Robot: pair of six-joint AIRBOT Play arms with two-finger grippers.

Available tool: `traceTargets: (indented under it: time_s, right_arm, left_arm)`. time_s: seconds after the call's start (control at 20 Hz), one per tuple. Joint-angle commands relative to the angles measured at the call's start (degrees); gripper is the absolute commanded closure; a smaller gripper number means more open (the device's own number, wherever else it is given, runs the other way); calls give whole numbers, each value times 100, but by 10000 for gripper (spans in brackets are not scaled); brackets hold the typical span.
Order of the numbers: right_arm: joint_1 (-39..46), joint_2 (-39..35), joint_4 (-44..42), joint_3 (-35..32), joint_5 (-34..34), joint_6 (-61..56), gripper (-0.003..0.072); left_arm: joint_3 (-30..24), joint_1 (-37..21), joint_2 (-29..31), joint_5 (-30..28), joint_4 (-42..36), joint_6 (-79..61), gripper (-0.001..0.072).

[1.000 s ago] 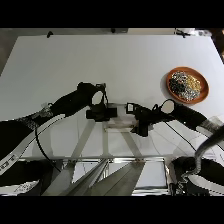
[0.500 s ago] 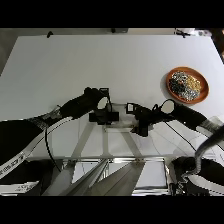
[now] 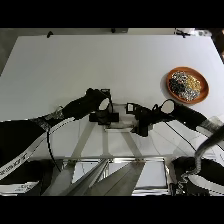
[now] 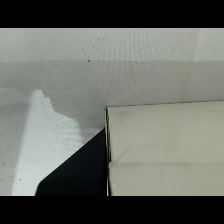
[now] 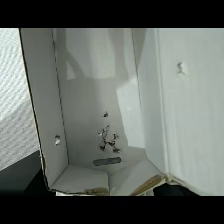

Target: Fold the box and place the chain.

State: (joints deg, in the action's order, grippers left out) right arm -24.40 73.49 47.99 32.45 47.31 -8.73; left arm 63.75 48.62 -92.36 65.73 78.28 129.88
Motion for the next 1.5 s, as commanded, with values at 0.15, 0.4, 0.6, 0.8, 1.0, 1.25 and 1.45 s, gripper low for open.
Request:
traceTargets:
  time_s: [0.15, 0.4, 0.6, 0.8, 1.0, 1.25, 1.45]
  right_arm:
    - [-4, -4, -2, -2, 2, 0, 173]
    - [-4, -4, -2, -2, 2, -2, 173]
    - [-4, -4, -2, 0, 2, -2, 173]
    - [-4, -4, -2, 0, 2, -2, 173]
    - [-4, -4, -2, -2, 0, 0, 173]
    - [-4, -4, -2, 0, 0, 0, 173]
    - [-4, -4, -2, 0, 0, -2, 173]
  left_arm:
    - [-4, 2, 7, 74, -24, 2, 687]
    - [-4, -4, 52, 50, -37, -4, 320]
    - [-4, -4, 52, 48, -37, 0, 700]
    - [-4, -4, 90, -44, -46, -407, 698]
    - [-4, -114, 514, 7, -63, -1921, 662]
    - [-4, -411, 1078, 92, -302, -1961, 46]
    - [-4, -511, 1368, 236, -459, -2977, 10]
